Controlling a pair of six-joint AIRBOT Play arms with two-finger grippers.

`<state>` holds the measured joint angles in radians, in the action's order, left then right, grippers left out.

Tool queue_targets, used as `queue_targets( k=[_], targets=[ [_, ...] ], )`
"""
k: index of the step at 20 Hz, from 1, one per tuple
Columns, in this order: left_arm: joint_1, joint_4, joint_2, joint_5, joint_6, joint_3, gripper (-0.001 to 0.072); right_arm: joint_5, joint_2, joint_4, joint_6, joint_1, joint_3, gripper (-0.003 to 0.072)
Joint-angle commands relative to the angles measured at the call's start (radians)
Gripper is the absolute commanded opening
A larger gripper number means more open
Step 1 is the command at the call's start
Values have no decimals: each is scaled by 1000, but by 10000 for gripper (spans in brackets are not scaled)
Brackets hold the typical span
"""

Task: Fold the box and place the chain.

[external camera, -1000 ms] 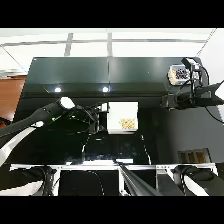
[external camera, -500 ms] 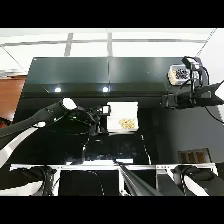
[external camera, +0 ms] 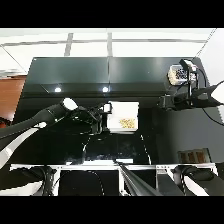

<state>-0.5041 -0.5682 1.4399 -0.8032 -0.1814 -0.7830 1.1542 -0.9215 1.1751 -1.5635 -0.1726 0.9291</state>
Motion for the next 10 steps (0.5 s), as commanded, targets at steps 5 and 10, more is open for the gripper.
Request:
queue_targets(
  k=[5,10],
  targets=[
    [-6,1,0,10,9,-1,363,-240,-59,-32,-17,-16,-77,522],
    [-6,1,0,10,9,-1,363,-409,-201,-195,137,-16,-75,720]
  ],
)
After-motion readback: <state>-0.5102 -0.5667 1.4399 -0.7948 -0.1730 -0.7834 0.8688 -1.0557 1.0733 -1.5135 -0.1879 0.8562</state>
